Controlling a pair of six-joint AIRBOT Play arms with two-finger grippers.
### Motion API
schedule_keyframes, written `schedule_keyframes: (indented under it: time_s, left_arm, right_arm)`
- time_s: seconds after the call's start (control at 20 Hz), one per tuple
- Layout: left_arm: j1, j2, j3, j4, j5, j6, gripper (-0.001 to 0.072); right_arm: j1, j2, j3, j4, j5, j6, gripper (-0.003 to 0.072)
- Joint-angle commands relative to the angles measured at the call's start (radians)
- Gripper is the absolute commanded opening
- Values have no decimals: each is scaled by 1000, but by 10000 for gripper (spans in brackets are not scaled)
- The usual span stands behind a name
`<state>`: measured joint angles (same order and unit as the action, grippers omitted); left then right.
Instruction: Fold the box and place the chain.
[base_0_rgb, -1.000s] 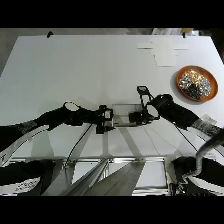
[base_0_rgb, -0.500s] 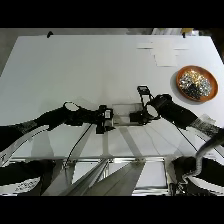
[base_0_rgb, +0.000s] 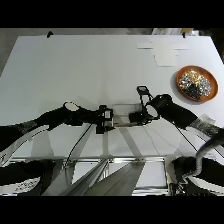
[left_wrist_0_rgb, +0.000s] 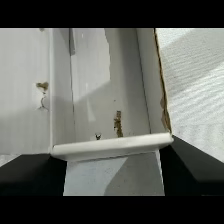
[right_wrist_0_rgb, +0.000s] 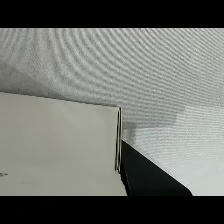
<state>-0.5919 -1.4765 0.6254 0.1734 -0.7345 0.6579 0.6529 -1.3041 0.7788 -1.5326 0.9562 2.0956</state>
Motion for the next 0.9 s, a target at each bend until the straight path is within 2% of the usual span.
schedule_keyframes:
  time_s: [0.0, 0.1, 0.2, 0.35, 0.65, 0.7, 0.75, 0.8, 0.85]
  left_arm:
    - [0, 1, 0, 0, 0, 0, 69]
    - [0, 1, 0, 0, 1, 0, 69]
    - [0, 1, 0, 0, 1, -1, 69]
    - [0, 1, 0, 0, 0, 0, 69]
    - [0, 1, 0, 0, 1, 0, 69]
    - [0, 1, 0, 0, 0, 0, 69]
    - [0, 1, 0, 0, 0, 0, 69]
    - [0, 1, 0, 0, 0, 0, 69]
    - [0, 1, 0, 0, 0, 0, 69]
  right_arm:
    - [0, -16, 0, 0, 16, 2, 156]
    - [0, -22, 0, -1, 35, 2, 140]
    - [0, -22, 0, -1, 35, 2, 47]
    - [0, -22, 0, -1, 34, 2, 28]
    - [0, -22, 0, -1, 23, -1, 62]
    - [0, -22, 0, -1, 23, -1, 119]
    - [0, -22, 0, -1, 23, -2, 260]
    - [0, -22, 0, 0, 23, -2, 267]
    - [0, -22, 0, -1, 23, -2, 162]
